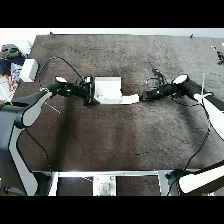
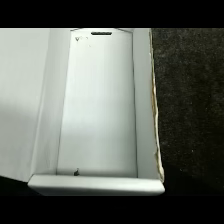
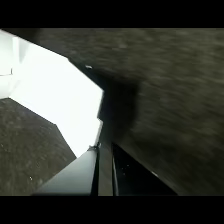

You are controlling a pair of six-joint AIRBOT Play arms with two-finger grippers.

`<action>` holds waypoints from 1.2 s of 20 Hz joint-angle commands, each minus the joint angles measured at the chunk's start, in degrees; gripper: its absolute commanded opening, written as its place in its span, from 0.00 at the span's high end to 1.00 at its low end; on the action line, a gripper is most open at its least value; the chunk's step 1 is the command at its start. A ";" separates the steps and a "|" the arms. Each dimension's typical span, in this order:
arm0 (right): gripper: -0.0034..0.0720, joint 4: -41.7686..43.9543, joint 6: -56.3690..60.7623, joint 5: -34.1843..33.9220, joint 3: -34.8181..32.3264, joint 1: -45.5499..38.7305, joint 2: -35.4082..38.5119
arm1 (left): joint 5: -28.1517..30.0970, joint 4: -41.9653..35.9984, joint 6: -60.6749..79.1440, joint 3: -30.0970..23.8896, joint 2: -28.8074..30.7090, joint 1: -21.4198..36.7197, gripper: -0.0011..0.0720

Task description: Fold the box and place the chain.

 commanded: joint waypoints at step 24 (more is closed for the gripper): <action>0.46 6.51 6.88 0.33 9.73 12.63 -1.31 | 0.07 0.02 0.02 0.00 0.02 0.02 0.44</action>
